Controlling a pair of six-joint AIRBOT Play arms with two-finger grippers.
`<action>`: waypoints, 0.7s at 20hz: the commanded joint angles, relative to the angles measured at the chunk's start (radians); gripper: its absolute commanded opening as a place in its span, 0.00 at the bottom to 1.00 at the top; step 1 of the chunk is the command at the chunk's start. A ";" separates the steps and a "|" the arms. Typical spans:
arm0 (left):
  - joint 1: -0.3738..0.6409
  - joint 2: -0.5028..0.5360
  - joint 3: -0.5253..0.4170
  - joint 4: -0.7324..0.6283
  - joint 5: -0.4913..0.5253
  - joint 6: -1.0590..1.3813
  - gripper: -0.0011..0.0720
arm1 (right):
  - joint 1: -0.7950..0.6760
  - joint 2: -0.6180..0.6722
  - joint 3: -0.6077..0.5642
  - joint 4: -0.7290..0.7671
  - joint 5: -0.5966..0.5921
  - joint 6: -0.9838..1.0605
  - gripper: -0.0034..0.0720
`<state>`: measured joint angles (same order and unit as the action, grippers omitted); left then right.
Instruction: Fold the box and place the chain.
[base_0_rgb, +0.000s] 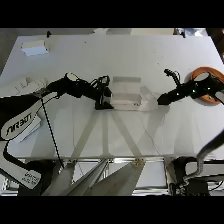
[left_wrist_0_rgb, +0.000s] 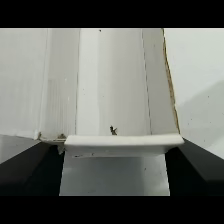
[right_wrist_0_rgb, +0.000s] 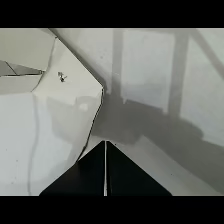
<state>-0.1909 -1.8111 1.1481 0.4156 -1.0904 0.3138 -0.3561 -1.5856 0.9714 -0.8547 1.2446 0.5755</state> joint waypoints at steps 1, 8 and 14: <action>0.000 0.000 0.000 -0.024 0.003 0.004 0.40 | 0.000 -0.005 -0.001 0.024 0.023 -0.008 0.06; 0.000 -0.001 0.000 -0.022 0.002 0.004 0.40 | 0.000 -0.023 -0.001 0.079 0.117 -0.022 0.06; -0.001 -0.002 0.000 -0.016 0.003 0.003 0.40 | 0.000 -0.023 -0.001 0.217 0.156 -0.062 0.06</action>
<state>-0.1909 -1.8111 1.1481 0.3935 -1.0878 0.3176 -0.3561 -1.6073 0.9710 -0.6983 1.3746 0.5293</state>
